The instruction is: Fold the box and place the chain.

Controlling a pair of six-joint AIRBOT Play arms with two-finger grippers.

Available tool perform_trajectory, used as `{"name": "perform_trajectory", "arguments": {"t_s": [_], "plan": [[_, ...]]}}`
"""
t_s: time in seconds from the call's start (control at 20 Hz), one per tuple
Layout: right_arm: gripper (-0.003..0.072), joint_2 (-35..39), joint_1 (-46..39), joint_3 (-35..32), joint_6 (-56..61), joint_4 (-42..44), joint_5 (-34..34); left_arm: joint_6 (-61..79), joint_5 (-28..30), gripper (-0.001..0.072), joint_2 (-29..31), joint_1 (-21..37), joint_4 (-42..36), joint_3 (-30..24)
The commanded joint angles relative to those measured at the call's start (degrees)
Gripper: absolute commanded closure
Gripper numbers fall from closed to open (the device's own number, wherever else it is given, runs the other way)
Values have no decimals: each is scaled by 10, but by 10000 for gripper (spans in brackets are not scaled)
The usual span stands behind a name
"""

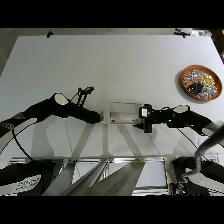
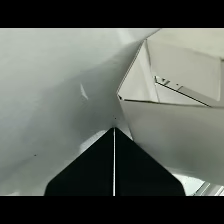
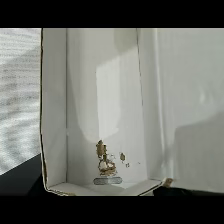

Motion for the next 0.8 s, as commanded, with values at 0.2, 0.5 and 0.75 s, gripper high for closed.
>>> {"name": "perform_trajectory", "arguments": {"t_s": [0.2,0.5,0.75], "plan": [[270,0,0,0,0,0,0,90,-3,700,37,-14,-61,3],[270,0,0,0,0,0,0,285,6,396,45,-56,-61,3],[270,0,0,0,0,0,0,275,35,399,46,-62,-65,3]]}}
